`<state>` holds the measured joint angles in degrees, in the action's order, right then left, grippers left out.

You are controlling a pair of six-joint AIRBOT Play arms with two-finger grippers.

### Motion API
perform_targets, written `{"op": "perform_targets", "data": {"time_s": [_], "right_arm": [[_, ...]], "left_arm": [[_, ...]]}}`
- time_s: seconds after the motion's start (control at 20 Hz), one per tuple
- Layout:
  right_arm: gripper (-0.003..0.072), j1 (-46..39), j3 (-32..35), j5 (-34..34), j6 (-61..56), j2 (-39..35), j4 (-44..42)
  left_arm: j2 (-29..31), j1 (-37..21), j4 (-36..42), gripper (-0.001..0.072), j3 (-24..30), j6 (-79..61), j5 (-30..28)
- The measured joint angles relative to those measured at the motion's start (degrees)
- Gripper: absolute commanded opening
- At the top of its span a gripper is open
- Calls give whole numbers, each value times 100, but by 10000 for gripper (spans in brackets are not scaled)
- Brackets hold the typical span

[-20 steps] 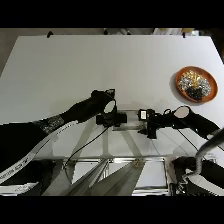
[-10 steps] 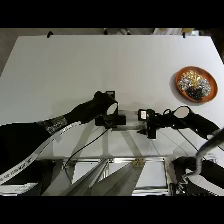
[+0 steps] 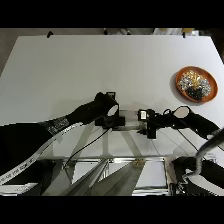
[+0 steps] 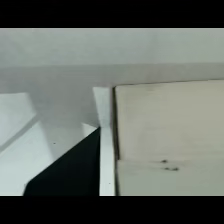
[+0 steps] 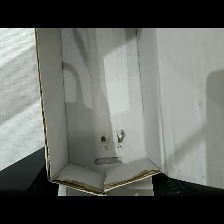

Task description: Fold the box and place the chain.

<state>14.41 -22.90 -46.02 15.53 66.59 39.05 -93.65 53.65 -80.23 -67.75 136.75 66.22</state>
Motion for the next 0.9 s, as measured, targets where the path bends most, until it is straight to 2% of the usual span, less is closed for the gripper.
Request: {"op": "perform_targets", "data": {"time_s": [0.05,0.1,0.15,0.3,0.35,0.45,0.55,0.6,0.9], "right_arm": [[395,0,0,0,0,0,-2],[395,0,0,0,0,0,-2],[395,0,0,0,-4,0,-7],[395,0,0,-2,-11,0,-13],[395,0,0,-2,-9,0,-11],[395,0,0,-2,-7,0,-9],[395,0,0,-2,2,0,-2],[395,0,0,-2,4,0,-2],[395,0,0,-2,4,0,-2]], "left_arm": [[0,0,-2,127,0,0,-11],[0,0,-4,31,0,2,-26],[0,0,2,1,-2,7,-57],[0,2,-11,2,-2,20,-57],[0,2,-11,13,-2,13,-63],[0,2,-17,98,-2,-11,-70],[13,-2,-46,255,0,-28,-66],[31,-9,-68,291,0,-55,-76],[343,-131,-2,291,0,-413,-35]]}}
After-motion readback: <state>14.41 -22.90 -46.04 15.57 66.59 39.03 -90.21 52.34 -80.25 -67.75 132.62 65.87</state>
